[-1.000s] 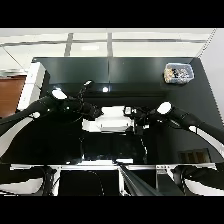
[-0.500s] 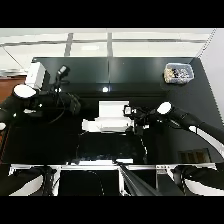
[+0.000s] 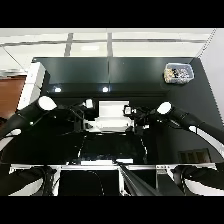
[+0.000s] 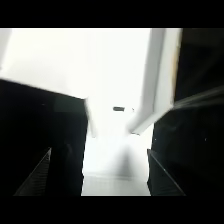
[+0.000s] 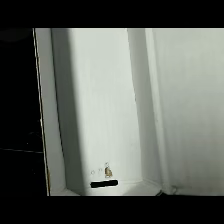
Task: Fold the box and place the chain.
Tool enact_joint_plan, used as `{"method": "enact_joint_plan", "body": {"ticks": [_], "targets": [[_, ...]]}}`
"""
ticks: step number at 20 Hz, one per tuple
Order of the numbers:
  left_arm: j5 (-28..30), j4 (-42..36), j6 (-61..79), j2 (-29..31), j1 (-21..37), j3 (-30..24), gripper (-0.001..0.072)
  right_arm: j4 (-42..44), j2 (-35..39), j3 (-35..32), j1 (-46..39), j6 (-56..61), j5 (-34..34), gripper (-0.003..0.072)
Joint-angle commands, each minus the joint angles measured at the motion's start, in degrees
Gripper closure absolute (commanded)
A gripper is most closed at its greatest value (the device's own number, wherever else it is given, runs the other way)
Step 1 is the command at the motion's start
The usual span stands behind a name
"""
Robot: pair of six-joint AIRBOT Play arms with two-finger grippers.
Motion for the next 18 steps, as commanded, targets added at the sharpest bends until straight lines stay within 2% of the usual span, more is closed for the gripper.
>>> {"method": "enact_joint_plan", "body": {"ticks": [1,3,4,5,6,7,8,10,11,12,18], "targets": [[1.8,2.3,2.4,-3.6,-3.2,1.3,0.0046,0.0,0.0,0.0,0.1,0.0,0.0,0.0556],[0.1,0.8,2.4,-5.1,-3.4,2.5,0.0059,0.0,0.0,0.0,0.1,0.0,0.0,0.0556],[-0.9,0.3,2.4,-5.5,-3.4,3.0,0.0113,0.0,0.0,0.0,0.1,0.0,0.0,0.0555],[-1.2,-0.3,2.4,-5.6,-3.4,3.1,0.0115,0.0,0.0,0.0,0.1,0.0,0.0,0.0555],[-1.2,-1.2,2.4,-5.6,-3.4,3.1,0.0215,0.0,0.0,0.0,0.1,0.0,0.0,0.0555],[-1.7,-2.8,2.4,-5.6,-3.4,3.1,0.0369,0.0,0.0,0.0,0.1,0.0,0.0,0.0556],[-2.6,-4.4,2.5,-5.6,-3.4,3.1,0.0430,0.0,0.0,0.0,0.1,0.0,0.0,0.0555],[-2.5,-6.6,2.4,-5.6,-3.4,3.1,0.0455,0.0,0.0,0.0,0.1,0.0,0.0,0.0556],[-2.3,-7.6,2.4,-5.6,-3.4,3.1,0.0518,0.0,0.0,0.0,0.1,0.0,0.0,0.0555],[-2.3,-8.3,2.5,-5.7,-3.5,3.1,0.0546,0.0,0.0,0.0,0.1,0.0,0.0,0.0555],[-1.5,-9.5,2.4,-8.5,-7.4,3.1,0.0546,0.0,0.0,0.0,0.1,0.0,0.0,0.0555]]}}
